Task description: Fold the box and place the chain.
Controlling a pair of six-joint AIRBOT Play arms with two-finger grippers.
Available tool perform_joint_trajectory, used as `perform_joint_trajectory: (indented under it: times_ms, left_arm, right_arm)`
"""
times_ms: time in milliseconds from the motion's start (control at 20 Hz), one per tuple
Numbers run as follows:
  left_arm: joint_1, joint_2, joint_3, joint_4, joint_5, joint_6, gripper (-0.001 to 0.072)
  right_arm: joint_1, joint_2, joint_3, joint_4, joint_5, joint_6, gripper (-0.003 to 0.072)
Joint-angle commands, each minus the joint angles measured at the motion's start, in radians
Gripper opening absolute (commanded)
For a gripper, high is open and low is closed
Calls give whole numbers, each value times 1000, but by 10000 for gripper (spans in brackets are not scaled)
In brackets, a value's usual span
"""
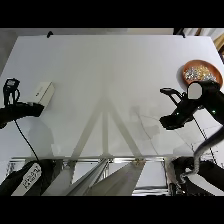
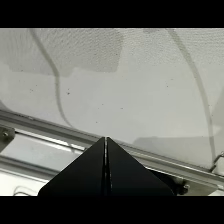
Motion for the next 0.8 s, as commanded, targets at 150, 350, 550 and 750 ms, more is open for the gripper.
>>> perform_joint_trajectory:
  times_ms: [150,350,550,750]
  left_arm:
    - [1,0,-1,39,-137,-35,275]
    - [1,4,-1,39,-137,-35,463]
    - [0,40,0,43,-115,-31,703]
    - [-10,144,0,32,-68,-32,702]
  right_arm:
    - [-1,0,0,0,0,0,15]
    - [-1,-1,0,0,0,0,15]
    - [-1,-1,0,0,0,0,15]
    - [-1,-1,0,0,0,0,15]
